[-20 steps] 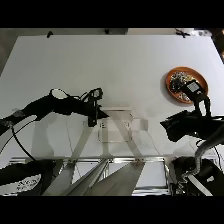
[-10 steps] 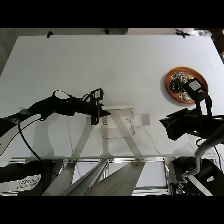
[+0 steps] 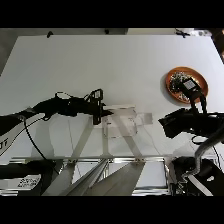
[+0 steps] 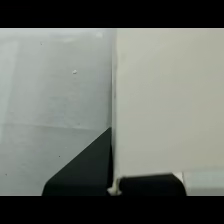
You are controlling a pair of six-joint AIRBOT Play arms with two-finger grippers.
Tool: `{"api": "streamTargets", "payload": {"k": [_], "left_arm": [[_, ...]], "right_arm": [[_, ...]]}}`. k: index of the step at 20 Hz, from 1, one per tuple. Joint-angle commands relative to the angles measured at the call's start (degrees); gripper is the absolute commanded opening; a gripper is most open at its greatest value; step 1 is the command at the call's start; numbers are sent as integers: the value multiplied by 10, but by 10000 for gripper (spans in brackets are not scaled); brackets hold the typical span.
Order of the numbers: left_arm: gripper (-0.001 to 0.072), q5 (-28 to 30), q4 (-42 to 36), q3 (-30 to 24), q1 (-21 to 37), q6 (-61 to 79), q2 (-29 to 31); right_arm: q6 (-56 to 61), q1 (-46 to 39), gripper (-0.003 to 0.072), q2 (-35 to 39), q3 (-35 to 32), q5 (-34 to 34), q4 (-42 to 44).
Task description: Fold the box and place the chain.
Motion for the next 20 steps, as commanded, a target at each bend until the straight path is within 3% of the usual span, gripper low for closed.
{"api": "streamTargets", "payload": {"k": [1, 9, 14, 20], "left_arm": [[2, -1, 5, 0, 0, 5, -5], [1, 17, 7, 1, 0, -11, -5], [0, 25, 85, 14, -5, -56, -5], [1, 25, 90, 25, -7, -60, -5]], "right_arm": [[-6, 0, 339, -25, 0, -2, 0], [-6, 0, 340, -35, 0, -25, 0], [-6, 0, 340, -35, 0, -26, 0], [-6, 0, 340, -35, 0, -25, 0]]}}
